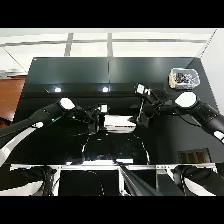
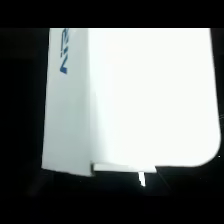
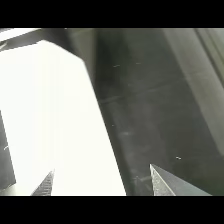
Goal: Fold the box and place the chain.
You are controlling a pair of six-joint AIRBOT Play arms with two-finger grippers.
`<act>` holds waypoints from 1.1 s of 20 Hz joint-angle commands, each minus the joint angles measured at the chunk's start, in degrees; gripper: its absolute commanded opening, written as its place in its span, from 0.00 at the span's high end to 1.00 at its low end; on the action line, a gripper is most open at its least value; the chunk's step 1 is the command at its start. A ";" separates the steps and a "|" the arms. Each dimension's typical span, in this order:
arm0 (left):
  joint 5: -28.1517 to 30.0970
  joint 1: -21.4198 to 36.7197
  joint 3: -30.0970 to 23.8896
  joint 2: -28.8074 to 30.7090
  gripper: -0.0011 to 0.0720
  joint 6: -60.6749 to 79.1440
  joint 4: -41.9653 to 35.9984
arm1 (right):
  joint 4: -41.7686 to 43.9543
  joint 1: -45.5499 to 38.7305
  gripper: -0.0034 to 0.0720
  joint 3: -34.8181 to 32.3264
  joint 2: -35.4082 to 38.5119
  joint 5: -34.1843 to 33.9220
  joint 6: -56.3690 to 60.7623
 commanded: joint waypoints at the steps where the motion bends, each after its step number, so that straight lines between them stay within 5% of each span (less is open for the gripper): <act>1: -0.07 -0.02 0.04 -0.04 0.33 0.00 0.00 | -2.16 2.45 0.00 0.15 -0.09 2.58 -3.87; 9: -0.09 -0.02 0.04 -0.04 0.33 -0.02 -0.02 | -4.59 4.63 0.00 -1.49 -0.81 -2.62 -3.91; 10: -0.09 -0.02 0.04 -0.04 0.33 0.00 -0.02 | -4.59 4.63 0.07 -1.49 -0.81 -2.29 -3.91; 11: -0.09 -0.02 0.04 -0.04 0.33 0.00 -0.02 | -4.59 4.61 0.30 -1.49 -0.81 -1.70 -3.89; 14: -0.09 -0.02 0.04 -0.04 0.33 0.00 0.00 | -4.63 4.61 0.75 -1.49 -0.81 -0.26 -3.89; 21: -0.11 -0.02 0.04 -0.04 0.33 -0.02 -0.02 | -4.66 4.61 0.74 -1.51 -0.81 -0.22 -3.87; 22: -0.09 -0.02 0.04 -0.04 0.33 -0.02 0.00 | -4.63 4.61 0.62 -1.51 -0.81 -0.20 -3.85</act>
